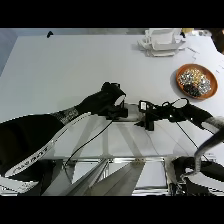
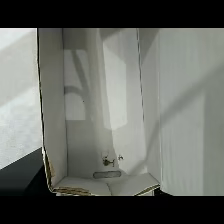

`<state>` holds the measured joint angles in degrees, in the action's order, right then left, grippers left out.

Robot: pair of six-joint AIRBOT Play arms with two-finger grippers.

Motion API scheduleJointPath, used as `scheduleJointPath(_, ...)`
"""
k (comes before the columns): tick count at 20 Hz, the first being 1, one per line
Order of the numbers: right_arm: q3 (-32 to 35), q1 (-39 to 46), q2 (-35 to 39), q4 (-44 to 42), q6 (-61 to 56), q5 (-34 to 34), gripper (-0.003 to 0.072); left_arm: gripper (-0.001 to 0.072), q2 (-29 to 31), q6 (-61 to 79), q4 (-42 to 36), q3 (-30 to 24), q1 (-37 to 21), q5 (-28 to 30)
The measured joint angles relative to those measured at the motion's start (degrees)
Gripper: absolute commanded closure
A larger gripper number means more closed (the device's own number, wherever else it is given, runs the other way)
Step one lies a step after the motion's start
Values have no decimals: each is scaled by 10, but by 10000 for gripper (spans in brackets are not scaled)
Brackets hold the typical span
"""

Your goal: Fold the box and place the chain.

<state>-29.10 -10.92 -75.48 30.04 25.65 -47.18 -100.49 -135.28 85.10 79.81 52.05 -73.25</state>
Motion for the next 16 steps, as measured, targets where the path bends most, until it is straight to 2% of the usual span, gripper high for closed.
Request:
scheduleJointPath(3,0,0,0,0,0,0,228,692,-1,-6,-2,0,1,1)
scheduleJointPath(4,0,0,0,0,0,0,228,631,-1,-7,-2,0,1,1)
scheduleJointPath(5,0,0,0,0,0,0,228,527,-2,-8,-3,0,1,3)
scheduleJointPath(6,0,0,0,0,0,0,228,483,-3,-10,-7,0,2,9)
scheduleJointPath(16,0,0,0,-2,-1,1,228,505,-2,-12,13,0,-1,12)
